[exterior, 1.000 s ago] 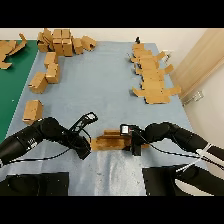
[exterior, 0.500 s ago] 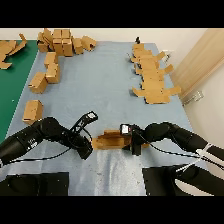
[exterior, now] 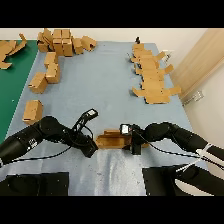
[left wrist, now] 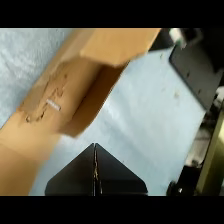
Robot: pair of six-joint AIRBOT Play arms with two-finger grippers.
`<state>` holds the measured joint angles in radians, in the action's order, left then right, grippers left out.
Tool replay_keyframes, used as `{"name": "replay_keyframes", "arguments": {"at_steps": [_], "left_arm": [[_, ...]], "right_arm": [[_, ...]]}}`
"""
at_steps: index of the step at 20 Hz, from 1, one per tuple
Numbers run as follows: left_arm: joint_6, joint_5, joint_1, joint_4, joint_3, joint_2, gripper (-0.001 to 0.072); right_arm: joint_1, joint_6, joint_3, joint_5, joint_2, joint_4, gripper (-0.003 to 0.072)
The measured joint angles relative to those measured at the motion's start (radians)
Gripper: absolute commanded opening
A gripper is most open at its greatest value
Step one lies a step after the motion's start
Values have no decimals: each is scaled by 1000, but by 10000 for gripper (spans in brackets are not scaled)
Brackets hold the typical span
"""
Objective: Fold the box.
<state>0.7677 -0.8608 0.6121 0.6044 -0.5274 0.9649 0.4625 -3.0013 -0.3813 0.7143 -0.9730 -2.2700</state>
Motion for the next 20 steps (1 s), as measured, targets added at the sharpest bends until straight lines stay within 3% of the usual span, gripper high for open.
{"name": "replay_keyframes", "arguments": {"at_steps": [9, 15, 20], "left_arm": [[7, 196, 0, -396, -52, 106, 11], [6, 255, 0, -443, -142, 232, 10], [65, 228, 6, -377, -172, 354, 10]], "right_arm": [[0, 0, 0, 8, 0, 4, 521], [0, 0, 0, 8, 0, 6, 521], [0, 0, 0, 9, 0, 7, 521]]}}
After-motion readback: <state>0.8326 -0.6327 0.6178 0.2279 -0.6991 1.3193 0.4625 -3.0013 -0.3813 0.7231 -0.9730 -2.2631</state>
